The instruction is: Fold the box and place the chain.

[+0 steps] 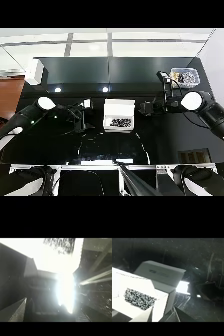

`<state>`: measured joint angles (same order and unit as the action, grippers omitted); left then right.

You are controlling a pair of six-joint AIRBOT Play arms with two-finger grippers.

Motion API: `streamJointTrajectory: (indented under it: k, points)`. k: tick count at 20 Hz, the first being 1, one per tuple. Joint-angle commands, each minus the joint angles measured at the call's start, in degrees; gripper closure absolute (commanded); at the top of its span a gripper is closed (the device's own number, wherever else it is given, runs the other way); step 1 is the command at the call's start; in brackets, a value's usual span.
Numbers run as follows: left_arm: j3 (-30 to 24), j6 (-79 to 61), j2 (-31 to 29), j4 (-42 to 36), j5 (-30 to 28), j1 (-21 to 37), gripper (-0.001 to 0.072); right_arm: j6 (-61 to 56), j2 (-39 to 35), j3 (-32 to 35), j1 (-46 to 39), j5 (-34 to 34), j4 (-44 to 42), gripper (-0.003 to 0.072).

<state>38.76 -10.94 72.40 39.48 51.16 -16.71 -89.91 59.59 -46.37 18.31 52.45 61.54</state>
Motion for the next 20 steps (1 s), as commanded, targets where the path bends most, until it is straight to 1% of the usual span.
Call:
streamJointTrajectory:
  k: [1, 3, 6, 12, 16, 20]
  points:
    - [-0.09, -14.43, 4.48, -9.44, -0.98, -0.92, 0.0000, -0.59, -0.02, -0.04, 0.02, -0.22, -0.04, 0.0379]
    - [-0.07, -14.51, 5.44, -11.93, -0.85, -0.92, 0.0000, -0.63, -0.02, -0.04, 0.02, -0.20, -0.04, 0.0379]
    - [0.04, -14.58, 5.53, -13.46, -0.61, -1.46, 0.0000, -0.61, -0.02, -0.04, 0.02, -0.55, -0.04, 0.0379]
    - [1.46, -13.14, 6.67, -12.90, -1.62, -3.89, 0.0000, -0.59, -0.02, -0.04, 0.02, -1.66, -0.02, 0.0379]
    - [2.27, -12.37, 7.34, -12.22, -0.96, -4.20, 0.0001, -0.59, -0.02, -0.04, 0.02, -1.66, 0.00, 0.0379]
    - [2.29, -12.11, 7.34, -8.66, -1.20, -6.21, 0.0003, -0.59, -0.02, -0.04, 0.02, -1.68, 0.02, 0.0379]
